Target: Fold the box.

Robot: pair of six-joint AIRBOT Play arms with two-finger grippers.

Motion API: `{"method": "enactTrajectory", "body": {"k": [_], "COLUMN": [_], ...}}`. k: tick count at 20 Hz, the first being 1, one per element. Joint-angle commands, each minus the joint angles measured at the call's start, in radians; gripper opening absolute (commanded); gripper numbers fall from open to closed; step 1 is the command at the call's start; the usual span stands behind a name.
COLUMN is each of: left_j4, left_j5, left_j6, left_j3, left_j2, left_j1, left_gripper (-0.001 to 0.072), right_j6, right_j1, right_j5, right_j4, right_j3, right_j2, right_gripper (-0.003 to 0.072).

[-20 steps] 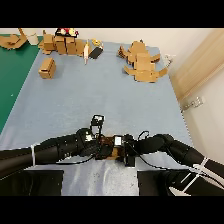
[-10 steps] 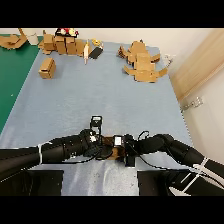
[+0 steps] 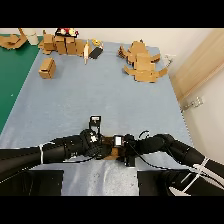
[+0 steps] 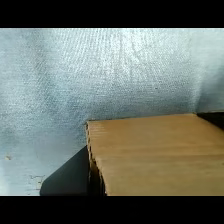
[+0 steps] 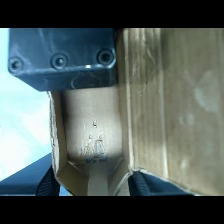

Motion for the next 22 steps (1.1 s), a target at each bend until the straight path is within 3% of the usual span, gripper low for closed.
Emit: {"method": "enactTrajectory", "body": {"k": [1,2,4,13,17,22], "left_j4": [-0.025,-0.028,-0.03,-0.027,-0.012,-0.026], "left_j5": [0.034,0.035,0.035,0.031,-0.022,0.045], "left_j6": [0.0,0.001,0.001,0.001,0.015,0.092], "left_j3": [0.001,0.001,0.001,0.001,0.001,0.001], "left_j2": [-0.002,-0.002,-0.001,0.018,0.007,0.006], "left_j1": [0.0,0.0,0.0,0.006,0.008,0.007], "left_gripper": [0.0013,0.0017,0.0456,0.0471,0.0469,0.0471], "right_j6": [-0.001,-0.001,-0.001,-0.001,-0.001,-0.001], "right_j1": [0.001,0.001,0.001,0.001,0.001,0.001], "right_j5": [0.0,0.0,0.0,0.0,0.001,0.0], "right_j4": [0.003,0.003,0.003,0.003,0.003,0.003], "right_j3": [-0.001,-0.001,-0.001,-0.001,-0.001,-0.001], "right_j2": [-0.001,-0.001,-0.001,-0.001,-0.001,-0.001], "right_gripper": [0.0435,0.0435,0.0435,0.0435,0.0435,0.0436]}}
